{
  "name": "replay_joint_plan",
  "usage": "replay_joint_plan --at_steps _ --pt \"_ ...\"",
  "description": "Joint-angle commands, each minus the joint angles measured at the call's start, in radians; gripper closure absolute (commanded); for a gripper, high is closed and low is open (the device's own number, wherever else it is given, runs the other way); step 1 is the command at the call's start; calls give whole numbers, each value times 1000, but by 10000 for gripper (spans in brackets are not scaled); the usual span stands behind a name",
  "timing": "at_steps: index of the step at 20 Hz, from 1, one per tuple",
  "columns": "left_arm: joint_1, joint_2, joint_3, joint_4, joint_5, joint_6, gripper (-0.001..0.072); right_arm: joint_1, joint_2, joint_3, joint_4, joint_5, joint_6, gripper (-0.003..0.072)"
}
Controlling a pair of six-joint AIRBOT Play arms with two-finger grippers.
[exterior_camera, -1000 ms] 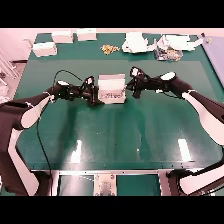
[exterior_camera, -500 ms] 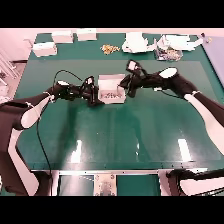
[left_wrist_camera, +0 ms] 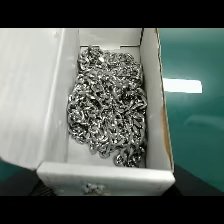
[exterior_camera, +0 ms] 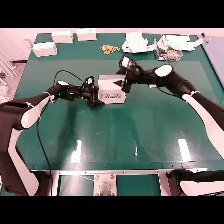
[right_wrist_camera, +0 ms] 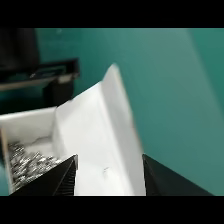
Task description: Fold the box and place the chain.
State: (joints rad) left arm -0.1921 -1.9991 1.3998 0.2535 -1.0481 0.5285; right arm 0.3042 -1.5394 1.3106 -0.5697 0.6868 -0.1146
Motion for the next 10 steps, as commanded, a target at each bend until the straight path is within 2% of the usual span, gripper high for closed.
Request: replay_joint_plan --at_steps 1,2,8,10 --pt "1 0 1 0 0 0 420 -13 35 82 5 -60 -5 246" --pt "1 0 1 0 0 0 419 -21 28 103 6 -67 -22 321" --pt "1 0 1 0 0 0 420 -40 -147 233 12 -66 -47 351" --pt "1 0 1 0 0 0 420 -40 -209 265 11 -23 -54 351"
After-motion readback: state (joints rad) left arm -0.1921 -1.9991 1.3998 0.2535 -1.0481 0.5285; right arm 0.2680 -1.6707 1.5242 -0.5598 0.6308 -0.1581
